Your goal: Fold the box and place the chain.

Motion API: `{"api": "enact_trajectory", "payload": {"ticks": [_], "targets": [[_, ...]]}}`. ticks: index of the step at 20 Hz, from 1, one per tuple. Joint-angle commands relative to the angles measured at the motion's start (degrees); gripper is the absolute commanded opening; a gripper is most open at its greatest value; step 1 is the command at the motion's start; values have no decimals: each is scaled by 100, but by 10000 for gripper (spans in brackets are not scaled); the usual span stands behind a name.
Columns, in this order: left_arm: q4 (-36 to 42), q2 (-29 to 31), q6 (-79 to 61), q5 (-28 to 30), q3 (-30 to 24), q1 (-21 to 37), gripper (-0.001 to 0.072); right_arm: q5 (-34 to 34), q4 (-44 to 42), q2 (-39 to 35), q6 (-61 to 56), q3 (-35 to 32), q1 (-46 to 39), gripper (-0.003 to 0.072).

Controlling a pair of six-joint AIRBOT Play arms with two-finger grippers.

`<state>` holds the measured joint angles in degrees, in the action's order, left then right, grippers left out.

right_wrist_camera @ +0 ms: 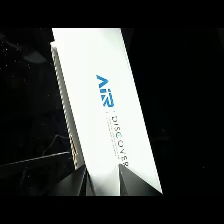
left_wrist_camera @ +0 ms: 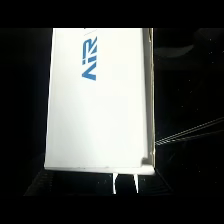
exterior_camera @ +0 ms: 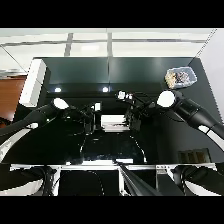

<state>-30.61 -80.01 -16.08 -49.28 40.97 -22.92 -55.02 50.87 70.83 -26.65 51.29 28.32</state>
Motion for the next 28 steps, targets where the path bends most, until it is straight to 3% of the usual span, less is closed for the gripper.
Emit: {"api": "enact_trajectory", "payload": {"ticks": [1, 2, 28], "targets": [[0, -2, 4, 13, 2, -2, 421, -15, 15, 4, -83, -4, 2, 213], [0, -2, 4, 13, 2, -2, 421, 2, 20, 4, -83, -4, 2, 274], [0, -2, 4, 13, 2, -2, 421, 17, 20, 55, -122, -210, 0, 270]]}}
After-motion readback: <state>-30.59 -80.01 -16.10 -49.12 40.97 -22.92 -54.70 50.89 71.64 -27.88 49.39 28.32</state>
